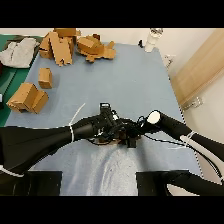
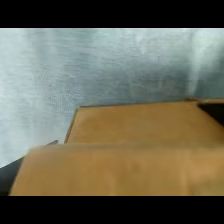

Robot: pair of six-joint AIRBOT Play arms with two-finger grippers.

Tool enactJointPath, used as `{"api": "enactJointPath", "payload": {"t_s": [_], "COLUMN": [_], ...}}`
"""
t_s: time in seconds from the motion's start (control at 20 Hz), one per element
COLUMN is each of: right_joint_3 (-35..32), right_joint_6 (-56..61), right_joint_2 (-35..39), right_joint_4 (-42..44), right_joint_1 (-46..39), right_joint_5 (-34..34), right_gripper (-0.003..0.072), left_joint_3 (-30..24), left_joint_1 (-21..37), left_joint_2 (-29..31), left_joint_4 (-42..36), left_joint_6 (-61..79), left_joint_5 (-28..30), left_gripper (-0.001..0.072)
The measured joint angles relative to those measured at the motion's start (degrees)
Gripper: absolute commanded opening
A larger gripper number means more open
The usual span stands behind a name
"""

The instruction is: Fold the box.

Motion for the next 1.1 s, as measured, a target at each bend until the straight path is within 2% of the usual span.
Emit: {"api": "enactJointPath", "payload": {"t_s": [0.25, 0.35, 0.4, 1.1], "right_joint_3": [0.00, 0.00, 0.00, 0.04], "right_joint_6": [-0.02, -0.02, -0.02, -0.04], "right_joint_2": [0.00, 0.00, 0.00, 0.00], "right_joint_4": [-0.07, -0.07, -0.07, -0.22], "right_joint_1": [0.00, -0.02, -0.02, 0.09], "right_joint_5": [0.02, 0.02, 0.02, 0.07], "right_gripper": [0.0540, 0.0539, 0.0540, 0.0539], "left_joint_3": [0.02, 0.07, 0.17, 4.02], "left_joint_1": [-0.02, -0.02, -0.02, 1.95], "left_joint_2": [0.00, 0.00, 0.00, 3.50], "left_joint_4": [-0.33, -0.50, -0.68, -0.79], "left_joint_6": [0.13, 0.13, 0.20, 3.87], "left_joint_5": [-0.04, -0.09, -0.28, -3.48], "left_gripper": [0.0686, 0.0495, 0.0482, 0.0482]}}
